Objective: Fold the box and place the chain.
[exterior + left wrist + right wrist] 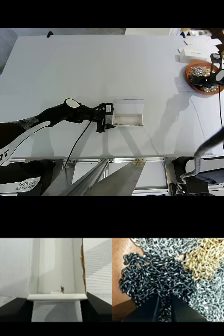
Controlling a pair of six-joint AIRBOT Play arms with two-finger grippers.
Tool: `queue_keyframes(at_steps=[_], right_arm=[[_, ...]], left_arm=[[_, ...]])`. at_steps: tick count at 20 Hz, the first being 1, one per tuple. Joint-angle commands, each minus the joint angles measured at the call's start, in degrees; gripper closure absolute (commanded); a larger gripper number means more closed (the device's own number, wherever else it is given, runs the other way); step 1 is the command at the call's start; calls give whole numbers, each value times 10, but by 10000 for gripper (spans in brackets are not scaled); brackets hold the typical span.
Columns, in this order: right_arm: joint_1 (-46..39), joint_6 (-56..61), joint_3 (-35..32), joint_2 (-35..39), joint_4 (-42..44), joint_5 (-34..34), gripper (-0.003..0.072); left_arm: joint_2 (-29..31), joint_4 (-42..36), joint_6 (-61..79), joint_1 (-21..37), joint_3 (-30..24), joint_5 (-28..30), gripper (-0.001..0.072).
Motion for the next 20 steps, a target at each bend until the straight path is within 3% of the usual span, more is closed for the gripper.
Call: queue_keyframes(at_steps=[1, 7, 11, 15, 20], right_arm=[[1, 0, 0, 13, 0, 28, 664], [1, -2, 0, 180, 32, 141, 664], [1, -22, 0, 315, 178, 224, 664], [10, -94, 0, 408, 379, 373, 664], [113, -105, 0, 475, 407, 488, 664]], left_arm=[[0, 0, 0, 0, 0, 0, 456], [0, 0, 0, 0, 0, 0, 456], [0, 0, 0, 0, 0, 0, 456], [0, 0, 0, 0, 0, 0, 456], [0, 0, 0, 0, 0, 0, 456]])
